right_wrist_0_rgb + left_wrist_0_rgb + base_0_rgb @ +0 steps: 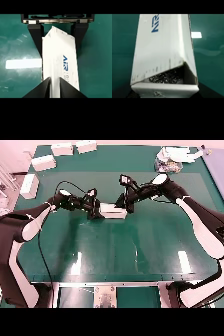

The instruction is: Fold the box and place the chain.

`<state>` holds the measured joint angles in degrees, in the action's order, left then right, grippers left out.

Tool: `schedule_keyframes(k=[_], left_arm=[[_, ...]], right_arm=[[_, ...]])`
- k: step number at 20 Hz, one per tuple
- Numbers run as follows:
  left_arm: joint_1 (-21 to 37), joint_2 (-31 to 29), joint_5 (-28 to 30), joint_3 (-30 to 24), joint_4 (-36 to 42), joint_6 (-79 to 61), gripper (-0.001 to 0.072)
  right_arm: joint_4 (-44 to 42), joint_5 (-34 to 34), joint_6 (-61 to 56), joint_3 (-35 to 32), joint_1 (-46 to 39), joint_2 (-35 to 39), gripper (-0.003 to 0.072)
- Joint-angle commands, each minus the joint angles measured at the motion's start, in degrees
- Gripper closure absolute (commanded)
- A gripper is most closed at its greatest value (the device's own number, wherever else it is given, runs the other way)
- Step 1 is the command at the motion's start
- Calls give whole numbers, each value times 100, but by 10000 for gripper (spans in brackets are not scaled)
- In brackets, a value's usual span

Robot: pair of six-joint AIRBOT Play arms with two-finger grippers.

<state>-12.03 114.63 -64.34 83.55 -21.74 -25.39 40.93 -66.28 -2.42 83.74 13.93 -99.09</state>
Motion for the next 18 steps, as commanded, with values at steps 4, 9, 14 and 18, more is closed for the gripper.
schedule_keyframes(k=[4, 9, 14, 18], left_arm=[[0, -4, -17, 0, -13, -15, 357], [0, -4, -17, 0, -13, -15, 357], [0, -4, -17, 0, -13, -15, 357], [0, -4, -17, 0, -13, -15, 357]], right_arm=[[-103, -170, -17, -2, 35, -9, 535], [50, -219, -31, -138, 61, -39, 565], [50, 44, -11, -92, 59, -42, 564], [-39, 22, -13, 72, 59, 7, 560]])
